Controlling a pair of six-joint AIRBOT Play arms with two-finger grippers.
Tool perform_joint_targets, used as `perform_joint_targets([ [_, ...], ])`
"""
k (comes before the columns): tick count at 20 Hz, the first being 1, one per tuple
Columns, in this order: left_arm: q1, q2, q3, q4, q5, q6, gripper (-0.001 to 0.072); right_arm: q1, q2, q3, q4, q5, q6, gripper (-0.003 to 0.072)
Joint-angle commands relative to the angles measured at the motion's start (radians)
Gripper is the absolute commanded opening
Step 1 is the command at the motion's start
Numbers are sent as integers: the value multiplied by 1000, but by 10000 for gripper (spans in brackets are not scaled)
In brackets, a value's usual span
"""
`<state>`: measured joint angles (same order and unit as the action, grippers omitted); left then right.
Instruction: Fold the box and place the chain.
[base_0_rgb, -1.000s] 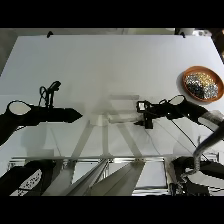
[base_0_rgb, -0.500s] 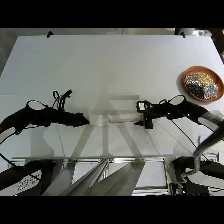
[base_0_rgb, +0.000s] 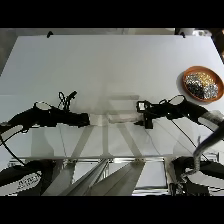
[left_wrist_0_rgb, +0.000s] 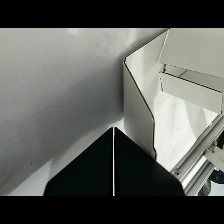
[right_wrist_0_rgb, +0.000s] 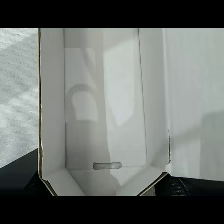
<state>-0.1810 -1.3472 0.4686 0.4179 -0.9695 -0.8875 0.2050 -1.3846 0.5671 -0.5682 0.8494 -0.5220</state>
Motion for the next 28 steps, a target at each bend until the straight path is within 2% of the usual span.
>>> perform_joint_targets([
  [1,-4,-7,-1,-39,-11,39,4,0,1,0,0,0,0,324],
  [8,-52,-10,2,-44,43,31,4,0,1,0,0,0,0,324],
  [18,-148,-10,125,-52,1,3,5,0,1,0,0,0,0,324],
  [25,-185,-7,145,-51,5,-47,13,0,1,0,0,0,0,324],
  [27,-193,0,157,-32,3,-64,53,0,1,0,0,0,0,324],
  [28,-198,5,171,-17,3,-75,119,0,1,0,0,0,0,324],
])
